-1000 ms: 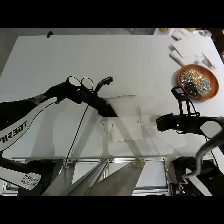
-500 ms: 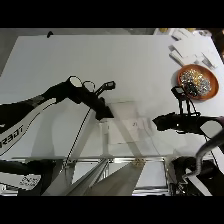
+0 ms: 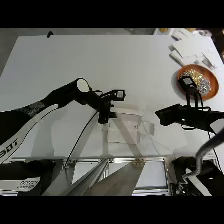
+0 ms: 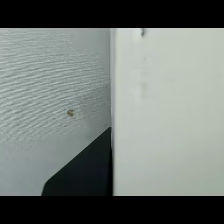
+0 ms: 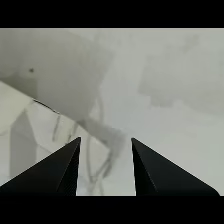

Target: Fold the box and place the chain.

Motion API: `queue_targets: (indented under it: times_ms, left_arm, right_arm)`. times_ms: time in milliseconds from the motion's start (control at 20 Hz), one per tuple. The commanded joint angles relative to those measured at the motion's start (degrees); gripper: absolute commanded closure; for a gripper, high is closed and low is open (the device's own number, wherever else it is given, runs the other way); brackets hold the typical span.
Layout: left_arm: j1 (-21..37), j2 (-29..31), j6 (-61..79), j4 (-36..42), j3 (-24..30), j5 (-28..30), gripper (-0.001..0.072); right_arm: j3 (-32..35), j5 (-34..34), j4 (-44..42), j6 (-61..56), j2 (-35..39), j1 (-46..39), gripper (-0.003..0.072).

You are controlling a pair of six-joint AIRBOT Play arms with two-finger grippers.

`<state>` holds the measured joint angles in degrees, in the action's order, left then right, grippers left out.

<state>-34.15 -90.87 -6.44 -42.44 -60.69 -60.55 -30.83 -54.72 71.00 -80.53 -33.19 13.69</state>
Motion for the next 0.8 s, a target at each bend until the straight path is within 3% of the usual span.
queue_targets:
  times_ms: [0,350,750]
  left_arm:
    - [-1.66,-1.25,0.46,1.6,0.02,5.68,0.0711]
    - [-1.66,-1.57,1.11,4.24,0.02,11.17,0.0712]
    - [-1.66,-2.69,1.11,4.22,0.02,11.08,0.071]
  right_arm:
    - [-0.39,-0.13,1.22,0.26,0.2,0.04,0.033]
    - [-0.37,-0.04,1.49,1.53,0.2,0.04,0.033]
    - [-0.35,0.17,2.27,1.53,0.2,0.04,0.033]
